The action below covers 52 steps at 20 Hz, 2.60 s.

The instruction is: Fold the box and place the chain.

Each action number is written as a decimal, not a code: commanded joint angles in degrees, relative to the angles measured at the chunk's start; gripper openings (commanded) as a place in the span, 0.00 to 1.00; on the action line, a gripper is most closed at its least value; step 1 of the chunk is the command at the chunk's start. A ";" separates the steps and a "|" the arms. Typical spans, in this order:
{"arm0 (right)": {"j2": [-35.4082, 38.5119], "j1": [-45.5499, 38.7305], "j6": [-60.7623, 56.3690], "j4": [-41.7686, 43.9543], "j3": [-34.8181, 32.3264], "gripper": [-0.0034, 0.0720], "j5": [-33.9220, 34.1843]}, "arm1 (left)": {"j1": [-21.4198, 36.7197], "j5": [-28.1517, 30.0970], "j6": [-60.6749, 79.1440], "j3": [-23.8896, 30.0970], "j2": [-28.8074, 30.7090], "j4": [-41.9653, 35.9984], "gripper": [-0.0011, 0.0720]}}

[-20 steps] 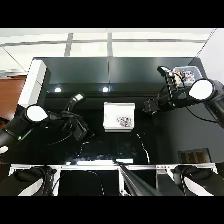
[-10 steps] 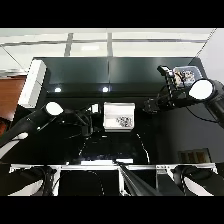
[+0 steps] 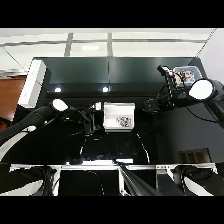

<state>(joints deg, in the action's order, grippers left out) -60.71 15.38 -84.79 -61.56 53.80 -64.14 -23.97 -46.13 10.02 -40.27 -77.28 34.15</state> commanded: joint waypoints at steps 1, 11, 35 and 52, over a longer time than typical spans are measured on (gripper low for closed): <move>0.00 0.02 0.00 0.00 -0.02 0.41 0.35 | -0.66 -0.33 2.40 -0.42 -1.14 -0.13 0.99; 0.00 0.02 0.00 0.00 -0.02 0.41 0.76 | -3.13 0.90 3.10 -5.01 -5.57 -0.11 0.99; 0.00 0.02 0.02 0.00 -0.02 0.41 1.22 | -4.68 -2.67 3.65 -9.20 -8.57 1.62 0.98; -5.75 -0.02 8.83 4.59 0.00 0.93 15.37 | -4.87 -1.97 0.76 -9.18 -8.26 1.57 0.66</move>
<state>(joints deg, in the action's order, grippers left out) -64.23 15.38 -81.97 -61.12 53.80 -49.41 -28.82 -48.45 11.55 -49.41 -85.67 35.75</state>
